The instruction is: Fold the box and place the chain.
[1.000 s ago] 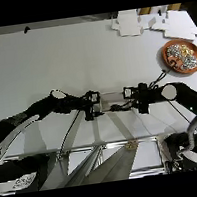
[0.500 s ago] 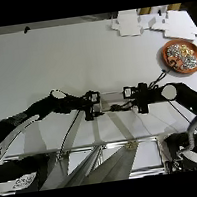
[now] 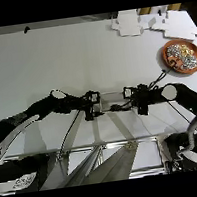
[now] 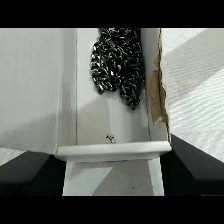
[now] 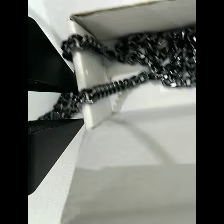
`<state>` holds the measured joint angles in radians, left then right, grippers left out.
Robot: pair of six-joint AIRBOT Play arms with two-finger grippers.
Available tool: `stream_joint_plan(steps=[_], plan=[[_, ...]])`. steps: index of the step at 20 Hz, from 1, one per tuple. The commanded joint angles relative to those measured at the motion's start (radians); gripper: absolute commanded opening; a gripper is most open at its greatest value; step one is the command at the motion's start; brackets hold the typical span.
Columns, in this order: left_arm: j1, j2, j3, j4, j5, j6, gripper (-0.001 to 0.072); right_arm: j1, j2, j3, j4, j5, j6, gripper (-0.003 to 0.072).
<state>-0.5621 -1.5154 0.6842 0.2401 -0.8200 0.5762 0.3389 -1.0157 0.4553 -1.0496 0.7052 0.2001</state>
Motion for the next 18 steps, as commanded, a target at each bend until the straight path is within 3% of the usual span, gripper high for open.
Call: stream_joint_plan(steps=[1, 2, 3, 7, 14, 18], plan=[[0.000, 0.000, 0.000, 0.000, 0.000, 0.000, 0.0490, 0.000, 0.000, -0.001, 0.010, -0.031, 0.001, 0.0133], [0.000, 0.000, 0.000, 0.000, 0.000, 0.000, 0.0490, 0.000, 0.000, -0.001, 0.006, -0.030, 0.001, 0.0050], [0.000, 0.000, 0.000, 0.000, 0.000, 0.000, 0.0490, 0.000, 0.000, -0.001, 0.004, -0.027, 0.002, 0.0022], [0.000, 0.000, 0.000, 0.000, 0.000, 0.000, 0.0490, 0.000, 0.034, -0.001, -0.027, -0.009, 0.055, 0.0022], [0.000, 0.000, 0.000, 0.000, 0.000, 0.000, 0.0490, 0.000, 0.242, -0.001, -0.019, 0.095, 0.607, 0.0022], [0.000, 0.000, 0.000, 0.000, 0.000, 0.000, 0.0490, 0.000, 0.327, -0.001, 0.095, 0.192, 0.641, 0.0022]])
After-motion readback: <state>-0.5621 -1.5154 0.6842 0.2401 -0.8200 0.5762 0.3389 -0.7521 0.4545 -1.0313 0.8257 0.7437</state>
